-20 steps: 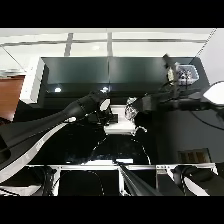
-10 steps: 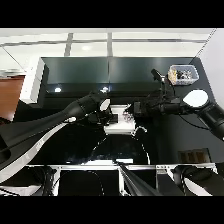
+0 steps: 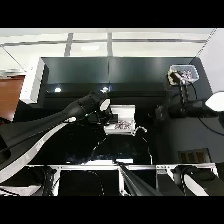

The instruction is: Fold the box and place the chain.

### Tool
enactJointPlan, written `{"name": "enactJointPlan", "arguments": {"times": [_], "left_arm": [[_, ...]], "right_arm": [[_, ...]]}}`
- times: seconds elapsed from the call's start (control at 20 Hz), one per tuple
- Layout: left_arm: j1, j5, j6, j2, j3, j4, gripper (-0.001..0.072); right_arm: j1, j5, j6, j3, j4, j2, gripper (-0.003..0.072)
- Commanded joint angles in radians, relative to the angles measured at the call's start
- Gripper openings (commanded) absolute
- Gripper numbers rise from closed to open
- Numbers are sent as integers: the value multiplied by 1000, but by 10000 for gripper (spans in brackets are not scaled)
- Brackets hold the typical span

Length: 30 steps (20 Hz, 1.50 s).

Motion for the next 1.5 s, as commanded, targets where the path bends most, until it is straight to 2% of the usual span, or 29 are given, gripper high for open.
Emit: {"name": "enactJointPlan", "arguments": {"times": [0.0,0.15,0.35,0.4,0.55,0.9,1.45], "left_arm": [[0,0,0,0,0,0,27],[0,0,0,0,0,0,27],[0,1,0,0,0,0,27],[0,1,0,0,0,0,27],[0,0,0,0,0,0,27],[0,0,0,0,0,0,27],[0,0,0,0,0,0,27]], "right_arm": [[-34,-124,-294,-159,-92,57,720],[37,-296,-606,-266,-153,40,720],[152,-308,-1069,-283,-16,-44,720],[182,-331,-1122,-283,-6,-71,720],[233,-408,-1159,-283,61,-127,720],[238,-412,-1283,-283,218,-170,720],[238,-416,-1315,-283,235,-238,720]]}}
